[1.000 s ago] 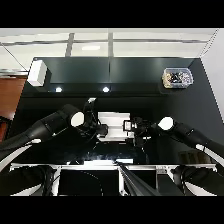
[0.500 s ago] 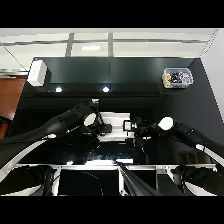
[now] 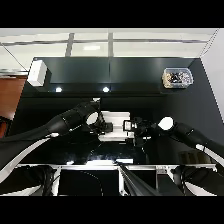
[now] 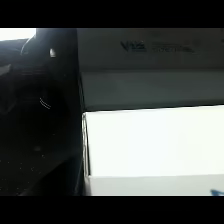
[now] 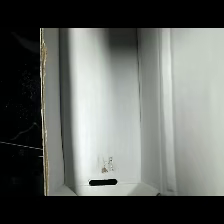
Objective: Fold the box and place the chain.
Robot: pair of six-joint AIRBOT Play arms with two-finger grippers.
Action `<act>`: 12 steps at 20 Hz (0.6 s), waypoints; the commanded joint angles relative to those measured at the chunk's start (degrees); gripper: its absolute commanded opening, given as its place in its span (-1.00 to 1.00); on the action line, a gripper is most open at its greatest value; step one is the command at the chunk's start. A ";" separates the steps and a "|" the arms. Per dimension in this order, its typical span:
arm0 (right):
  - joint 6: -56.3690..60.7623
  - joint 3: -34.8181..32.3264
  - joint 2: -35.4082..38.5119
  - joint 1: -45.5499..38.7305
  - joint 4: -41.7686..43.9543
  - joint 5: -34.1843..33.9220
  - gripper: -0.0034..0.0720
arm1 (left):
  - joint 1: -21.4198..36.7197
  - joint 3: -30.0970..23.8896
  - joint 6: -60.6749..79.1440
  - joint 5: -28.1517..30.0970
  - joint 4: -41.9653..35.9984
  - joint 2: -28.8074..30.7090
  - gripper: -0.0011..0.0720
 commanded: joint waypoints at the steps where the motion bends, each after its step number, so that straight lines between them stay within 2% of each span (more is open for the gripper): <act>1: -0.04 -0.04 -0.04 0.02 -0.02 0.02 0.27 | -0.37 0.59 -0.09 -0.79 0.79 -0.85 -0.37; 6: -0.04 -0.04 -0.04 0.02 -0.02 0.02 0.27 | -1.05 0.59 -0.09 -2.40 1.36 -1.33 -0.37; 8: -0.04 -0.04 -0.04 0.02 -0.02 0.02 0.27 | -1.40 0.59 -0.04 -2.40 1.40 -1.33 -0.87; 12: -0.04 -0.04 -0.04 0.02 -0.02 0.02 0.27 | -1.44 0.61 -0.48 -1.75 1.03 -1.33 -0.89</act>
